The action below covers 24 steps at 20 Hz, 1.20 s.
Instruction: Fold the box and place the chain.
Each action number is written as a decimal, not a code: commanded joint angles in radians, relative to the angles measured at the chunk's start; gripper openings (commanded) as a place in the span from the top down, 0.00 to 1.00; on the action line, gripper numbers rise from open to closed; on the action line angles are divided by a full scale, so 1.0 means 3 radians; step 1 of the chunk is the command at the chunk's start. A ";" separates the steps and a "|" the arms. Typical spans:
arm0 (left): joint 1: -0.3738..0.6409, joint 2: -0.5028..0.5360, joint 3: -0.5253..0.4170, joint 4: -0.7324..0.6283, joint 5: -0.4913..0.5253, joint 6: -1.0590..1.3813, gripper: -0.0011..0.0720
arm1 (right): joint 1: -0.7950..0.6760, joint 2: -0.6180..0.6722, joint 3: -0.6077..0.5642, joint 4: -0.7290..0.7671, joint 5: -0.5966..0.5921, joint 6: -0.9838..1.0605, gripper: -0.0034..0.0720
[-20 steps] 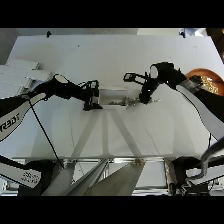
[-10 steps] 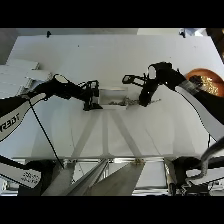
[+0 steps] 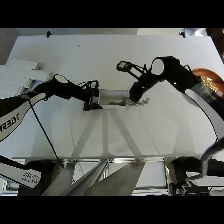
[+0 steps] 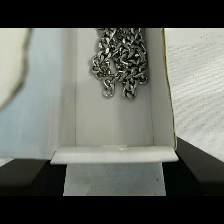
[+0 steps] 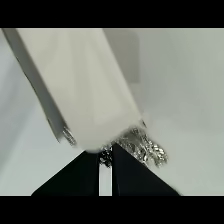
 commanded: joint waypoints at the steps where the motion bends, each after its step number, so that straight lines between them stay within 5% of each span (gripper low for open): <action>1: 0.0000 0.0000 0.0001 0.0000 0.0001 0.0000 0.60 | 0.0116 0.0056 0.0008 0.0660 -0.0371 0.0014 0.94; 7: 0.0000 0.0000 0.0001 0.0000 0.0001 0.0000 0.60 | 0.0301 0.0055 0.0008 0.1359 -0.0759 -0.0221 0.94; 17: 0.0000 0.0000 0.0001 0.0000 0.0001 0.0001 0.60 | 0.0346 0.0041 0.0006 0.1387 -0.0729 -0.0219 0.94; 18: 0.0000 0.0000 0.0001 0.0000 0.0001 0.0000 0.60 | 0.0346 0.0041 0.0006 0.1311 -0.0673 -0.0212 0.91; 20: 0.0000 0.0000 0.0001 0.0000 0.0001 0.0001 0.60 | 0.0346 0.0042 0.0008 0.1245 -0.0500 -0.0206 0.57; 24: 0.0000 0.0000 0.0001 0.0000 0.0001 0.0001 0.60 | 0.0320 0.0146 0.0008 0.1217 -0.0243 -0.0210 0.56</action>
